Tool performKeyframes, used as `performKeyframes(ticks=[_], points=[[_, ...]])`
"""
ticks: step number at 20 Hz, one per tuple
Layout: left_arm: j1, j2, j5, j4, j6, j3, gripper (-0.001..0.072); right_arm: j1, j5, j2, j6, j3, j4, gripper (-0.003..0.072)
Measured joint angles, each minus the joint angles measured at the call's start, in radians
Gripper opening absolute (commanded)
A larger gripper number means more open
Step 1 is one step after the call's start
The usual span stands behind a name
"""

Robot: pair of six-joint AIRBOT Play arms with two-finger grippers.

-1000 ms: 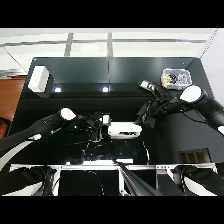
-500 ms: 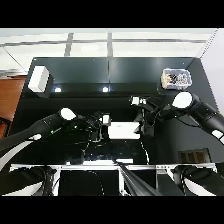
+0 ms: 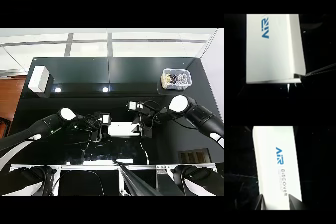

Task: Fold the box and place the chain.

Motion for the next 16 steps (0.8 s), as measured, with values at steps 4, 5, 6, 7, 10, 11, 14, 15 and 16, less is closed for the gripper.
performKeyframes(ticks=[4, 5, 6, 7, 10, 11, 14, 15, 16], points=[[-0.002, 0.000, 0.000, 0.001, 0.001, 0.000, 0.0351, 0.001, -0.006, 0.007, -0.001, 0.000, 0.000, 0.0159], [-0.002, 0.000, 0.000, 0.001, 0.000, 0.000, 0.0351, 0.000, -0.006, 0.010, -0.002, 0.000, 0.001, 0.0158], [-0.002, 0.000, 0.000, 0.002, 0.000, 0.000, 0.0351, 0.000, -0.005, 0.011, 0.001, 0.000, 0.001, 0.0115], [-0.002, 0.000, 0.000, 0.002, 0.000, 0.000, 0.0351, 0.000, -0.005, 0.013, 0.004, 0.000, 0.001, 0.0117], [-0.002, 0.000, -0.001, 0.003, 0.000, 0.000, 0.0351, 0.000, -0.002, 0.014, 0.011, 0.000, 0.001, 0.0124], [-0.002, 0.000, -0.001, 0.003, 0.000, 0.000, 0.0351, 0.000, -0.001, 0.014, 0.011, 0.000, 0.001, 0.0124], [-0.002, 0.000, -0.002, 0.003, 0.000, 0.000, 0.0351, 0.000, 0.003, 0.015, 0.013, -0.004, 0.001, 0.0124], [-0.002, 0.000, -0.001, 0.003, 0.000, 0.000, 0.0351, 0.000, 0.003, 0.015, 0.013, -0.007, 0.002, 0.0125], [-0.002, 0.000, -0.001, 0.003, 0.000, 0.000, 0.0351, 0.000, 0.003, 0.015, 0.013, -0.012, 0.002, 0.0151]])
